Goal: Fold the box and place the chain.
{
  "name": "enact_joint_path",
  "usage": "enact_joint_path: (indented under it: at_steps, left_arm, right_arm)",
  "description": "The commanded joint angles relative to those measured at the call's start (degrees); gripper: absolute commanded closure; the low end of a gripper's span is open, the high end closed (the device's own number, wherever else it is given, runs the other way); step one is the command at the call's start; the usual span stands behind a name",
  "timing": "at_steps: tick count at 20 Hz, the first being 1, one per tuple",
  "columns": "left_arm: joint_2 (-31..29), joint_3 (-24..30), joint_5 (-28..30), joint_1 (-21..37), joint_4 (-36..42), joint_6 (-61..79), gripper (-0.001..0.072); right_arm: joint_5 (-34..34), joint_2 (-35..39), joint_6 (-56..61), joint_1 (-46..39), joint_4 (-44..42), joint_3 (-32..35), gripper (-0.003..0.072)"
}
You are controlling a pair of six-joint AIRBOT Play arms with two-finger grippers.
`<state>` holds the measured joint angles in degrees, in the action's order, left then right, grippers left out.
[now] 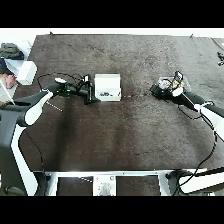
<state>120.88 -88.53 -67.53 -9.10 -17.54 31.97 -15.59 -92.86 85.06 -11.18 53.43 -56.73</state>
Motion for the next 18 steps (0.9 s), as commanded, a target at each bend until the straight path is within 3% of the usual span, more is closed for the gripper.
enact_joint_path:
  at_steps: [1,9,18]
  left_arm:
    - [0.0,0.0,0.0,0.0,0.0,0.0,0.0475]
    - [0.0,0.0,0.0,0.0,0.0,0.0,0.0475]
    - [0.0,0.0,0.0,0.0,0.0,0.0,0.0475]
  right_arm:
    - [-0.7,2.2,-0.7,1.4,-2.3,-0.4,0.0706]
    - [2.0,23.3,-3.4,16.8,-2.3,-0.5,0.0706]
    - [4.9,20.6,-4.3,33.3,-2.3,-12.1,0.0707]
